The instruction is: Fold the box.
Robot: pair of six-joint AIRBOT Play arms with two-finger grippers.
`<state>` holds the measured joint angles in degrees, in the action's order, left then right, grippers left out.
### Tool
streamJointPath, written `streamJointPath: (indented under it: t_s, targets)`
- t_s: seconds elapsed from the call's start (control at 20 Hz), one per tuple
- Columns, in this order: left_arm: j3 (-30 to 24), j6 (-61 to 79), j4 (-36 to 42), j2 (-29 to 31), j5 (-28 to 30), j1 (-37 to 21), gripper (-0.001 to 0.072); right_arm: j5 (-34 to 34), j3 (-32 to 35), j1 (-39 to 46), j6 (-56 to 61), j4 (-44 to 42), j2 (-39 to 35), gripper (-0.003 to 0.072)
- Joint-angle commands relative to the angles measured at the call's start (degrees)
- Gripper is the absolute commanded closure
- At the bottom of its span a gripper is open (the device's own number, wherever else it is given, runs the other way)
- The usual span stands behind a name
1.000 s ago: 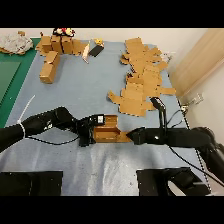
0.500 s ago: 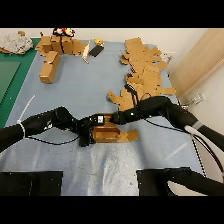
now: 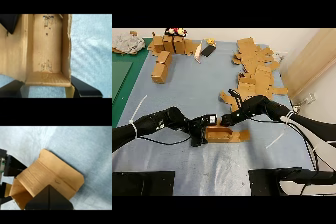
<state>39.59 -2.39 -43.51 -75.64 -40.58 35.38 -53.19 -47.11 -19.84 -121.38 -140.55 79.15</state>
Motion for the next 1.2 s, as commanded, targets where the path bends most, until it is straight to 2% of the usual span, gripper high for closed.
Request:
streamJointPath:
  t_s: [0.0,0.35,0.55,0.7,0.8,0.9,1.0,1.15]
  targets:
    - [0.0,0.0,0.0,0.0,0.0,0.0,0.0181,-0.1,0.2,0.0,-0.6,0.7,0.6,0.0685]
    - [0.0,0.0,0.0,0.0,0.0,0.0,0.0181,2.1,-0.2,0.3,-0.6,1.3,0.4,0.0684]
    - [0.0,0.0,0.0,0.0,0.0,0.0,0.0181,-0.1,-4.1,5.5,3.0,4.3,-6.3,0.0685]
    - [0.0,0.0,0.0,0.0,0.0,0.0,0.0181,-2.2,-4.4,8.9,11.6,14.2,-15.0,0.0684]
    - [0.0,0.0,0.0,0.0,0.0,0.0,0.0181,-8.0,-3.6,8.7,15.5,22.6,-18.7,0.0684]
    - [0.0,0.0,0.0,0.0,0.0,0.0,0.0181,-13.6,-0.6,8.7,15.3,22.8,-21.8,0.0684]
    - [0.0,0.0,0.0,0.0,0.0,0.0,0.0181,-14.8,4.9,7.7,11.7,23.0,-26.4,0.0684]
    - [0.0,0.0,0.0,0.0,0.0,0.0,0.0181,-14.6,14.2,4.3,-5.0,23.1,-32.9,0.0674]
